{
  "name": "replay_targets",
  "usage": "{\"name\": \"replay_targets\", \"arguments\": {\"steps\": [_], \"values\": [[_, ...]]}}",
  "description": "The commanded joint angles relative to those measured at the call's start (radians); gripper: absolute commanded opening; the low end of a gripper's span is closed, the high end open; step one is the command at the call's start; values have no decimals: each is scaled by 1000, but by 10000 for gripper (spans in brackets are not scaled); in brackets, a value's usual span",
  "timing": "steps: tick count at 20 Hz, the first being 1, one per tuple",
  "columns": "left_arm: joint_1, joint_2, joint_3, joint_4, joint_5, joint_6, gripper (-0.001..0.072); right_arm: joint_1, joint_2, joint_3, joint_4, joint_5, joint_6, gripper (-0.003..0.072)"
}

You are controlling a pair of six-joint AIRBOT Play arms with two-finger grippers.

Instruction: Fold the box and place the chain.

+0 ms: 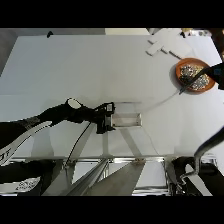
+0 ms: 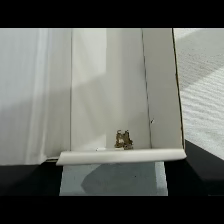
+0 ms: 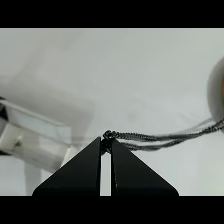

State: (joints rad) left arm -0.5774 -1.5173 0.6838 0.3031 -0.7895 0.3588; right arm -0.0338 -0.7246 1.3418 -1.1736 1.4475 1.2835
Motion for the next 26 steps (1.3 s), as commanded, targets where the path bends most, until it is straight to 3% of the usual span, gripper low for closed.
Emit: {"name": "replay_targets", "arguments": {"steps": [1, 5, 9, 13, 24, 26], "values": [[0, 1, 0, 0, 0, 0, 134, 86, 30, 0, 8, 26, -3, 15], [0, 1, 0, 0, 0, 0, 134, 159, 34, -1, 20, 30, -3, 15], [0, 1, 0, 0, 0, 0, 134, 228, 33, -32, 143, 22, -43, 16], [0, 1, 0, 0, 0, 0, 134, 280, 31, -105, 177, -58, -89, 16], [0, 1, 0, 0, 0, 0, 134, 284, 1, -480, 283, -280, -211, 15], [0, 1, 0, 0, 0, 0, 134, 284, -11, -552, 371, -313, -302, 15]]}}
